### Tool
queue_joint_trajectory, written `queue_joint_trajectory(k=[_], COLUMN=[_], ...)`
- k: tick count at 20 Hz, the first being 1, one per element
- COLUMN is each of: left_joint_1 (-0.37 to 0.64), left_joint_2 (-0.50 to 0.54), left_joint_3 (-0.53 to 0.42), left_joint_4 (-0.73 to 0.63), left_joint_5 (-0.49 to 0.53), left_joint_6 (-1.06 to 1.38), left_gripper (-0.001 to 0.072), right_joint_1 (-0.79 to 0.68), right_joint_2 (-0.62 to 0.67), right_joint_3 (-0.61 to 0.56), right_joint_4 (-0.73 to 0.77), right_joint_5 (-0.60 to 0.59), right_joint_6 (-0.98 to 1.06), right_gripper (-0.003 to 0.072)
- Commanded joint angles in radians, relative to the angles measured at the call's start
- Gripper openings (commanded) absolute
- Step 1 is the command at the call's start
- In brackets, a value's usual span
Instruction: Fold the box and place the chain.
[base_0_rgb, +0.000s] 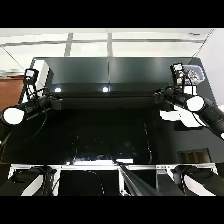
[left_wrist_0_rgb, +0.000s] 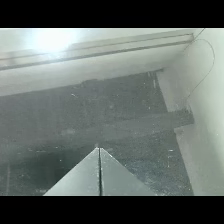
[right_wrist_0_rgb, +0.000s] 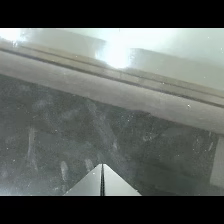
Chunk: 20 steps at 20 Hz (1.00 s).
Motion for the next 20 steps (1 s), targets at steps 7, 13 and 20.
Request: queue_joint_trajectory(k=[7,13,20], left_joint_1=[-0.001,-0.001,-0.001], left_joint_2=[0.001,0.001,0.0], left_joint_3=[0.0,0.0,0.0], left_joint_4=[0.0,0.0,-0.03], left_joint_5=[0.0,0.0,0.011], left_joint_6=[0.0,0.0,0.0], left_gripper=[0.0026,0.0026,0.0026], right_joint_1=[0.0,0.0,-0.002], right_joint_2=[0.001,0.001,0.0], right_joint_3=[-0.001,-0.001,-0.001], right_joint_4=[0.0,0.0,0.15], right_joint_5=[0.0,-0.001,-0.143], right_joint_6=[0.0,0.001,0.0], right_gripper=[0.0016,0.0017,0.0021])
